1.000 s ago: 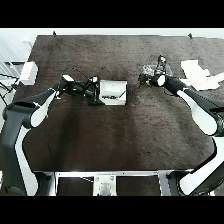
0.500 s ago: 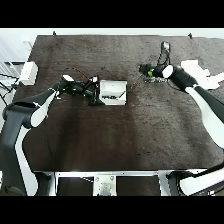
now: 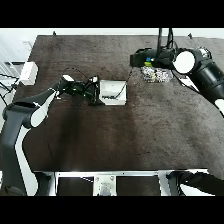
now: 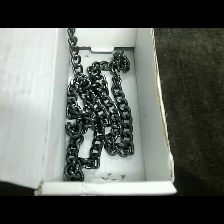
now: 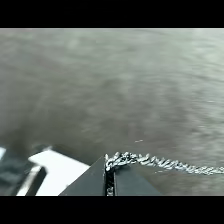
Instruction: Fold the box and place the chain.
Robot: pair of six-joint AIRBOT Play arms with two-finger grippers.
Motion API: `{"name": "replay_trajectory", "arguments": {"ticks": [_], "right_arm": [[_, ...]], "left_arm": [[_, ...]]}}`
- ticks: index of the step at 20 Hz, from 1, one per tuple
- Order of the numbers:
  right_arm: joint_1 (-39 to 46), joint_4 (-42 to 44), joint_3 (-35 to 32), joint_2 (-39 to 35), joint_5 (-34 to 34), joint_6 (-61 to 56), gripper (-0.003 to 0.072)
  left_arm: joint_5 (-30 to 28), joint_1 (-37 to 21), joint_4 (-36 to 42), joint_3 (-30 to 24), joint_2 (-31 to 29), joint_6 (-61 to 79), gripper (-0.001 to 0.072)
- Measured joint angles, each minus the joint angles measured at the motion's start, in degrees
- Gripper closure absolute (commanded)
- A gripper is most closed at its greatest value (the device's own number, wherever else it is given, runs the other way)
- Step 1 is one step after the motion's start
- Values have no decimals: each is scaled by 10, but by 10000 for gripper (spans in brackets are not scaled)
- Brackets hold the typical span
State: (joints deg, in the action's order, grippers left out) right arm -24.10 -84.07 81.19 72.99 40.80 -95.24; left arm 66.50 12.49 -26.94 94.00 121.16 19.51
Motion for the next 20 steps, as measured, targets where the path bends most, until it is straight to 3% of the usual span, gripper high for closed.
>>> {"name": "replay_trajectory", "arguments": {"ticks": [8,16,20], "right_arm": [[-131,-74,-29,-5,11,-95,676],[-169,-93,-48,23,2,-151,676],[-172,-153,-51,17,50,-176,676]], "left_arm": [[1,0,0,0,0,0,235],[2,0,0,0,0,0,235],[1,0,0,0,0,0,235]]}}
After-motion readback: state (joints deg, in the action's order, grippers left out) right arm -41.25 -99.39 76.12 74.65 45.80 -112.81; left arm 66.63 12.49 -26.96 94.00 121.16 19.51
